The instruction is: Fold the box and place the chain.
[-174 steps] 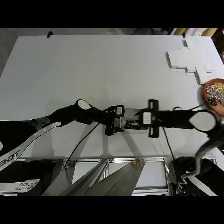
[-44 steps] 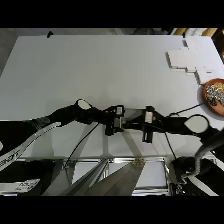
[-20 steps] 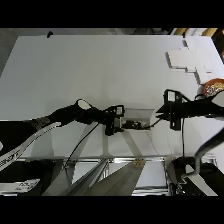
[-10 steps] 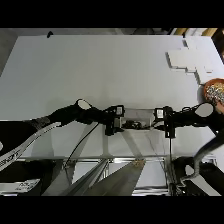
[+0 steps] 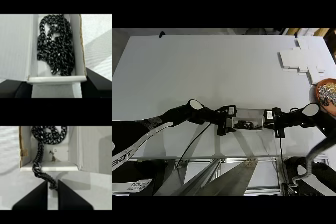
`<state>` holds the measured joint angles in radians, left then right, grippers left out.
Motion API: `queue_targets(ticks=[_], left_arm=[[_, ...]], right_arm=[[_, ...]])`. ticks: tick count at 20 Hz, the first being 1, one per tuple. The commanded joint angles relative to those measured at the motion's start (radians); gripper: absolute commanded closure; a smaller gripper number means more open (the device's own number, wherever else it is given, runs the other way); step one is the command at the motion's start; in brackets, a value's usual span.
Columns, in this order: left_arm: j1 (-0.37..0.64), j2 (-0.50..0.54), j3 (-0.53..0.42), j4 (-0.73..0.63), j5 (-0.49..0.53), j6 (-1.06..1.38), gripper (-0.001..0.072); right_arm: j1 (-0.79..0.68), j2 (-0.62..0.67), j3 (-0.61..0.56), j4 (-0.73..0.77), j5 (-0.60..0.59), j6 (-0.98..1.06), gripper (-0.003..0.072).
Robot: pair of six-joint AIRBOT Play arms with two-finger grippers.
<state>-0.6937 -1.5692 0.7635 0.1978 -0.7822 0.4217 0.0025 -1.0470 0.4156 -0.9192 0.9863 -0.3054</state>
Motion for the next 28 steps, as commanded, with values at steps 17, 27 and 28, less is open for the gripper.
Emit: queue_targets(ticks=[17,27,28], left_arm=[[0.000,0.001,0.000,0.000,0.000,0.000,0.0397],[0.000,0.001,0.000,0.000,0.000,0.000,0.0397],[0.000,0.001,0.000,0.000,0.000,0.000,0.0397]], right_arm=[[0.174,0.478,0.000,0.040,0.053,0.428,0.0670],[0.428,0.391,0.000,0.370,-0.210,0.438,0.0670],[0.451,0.359,0.000,0.357,-0.224,0.439,0.0670]])
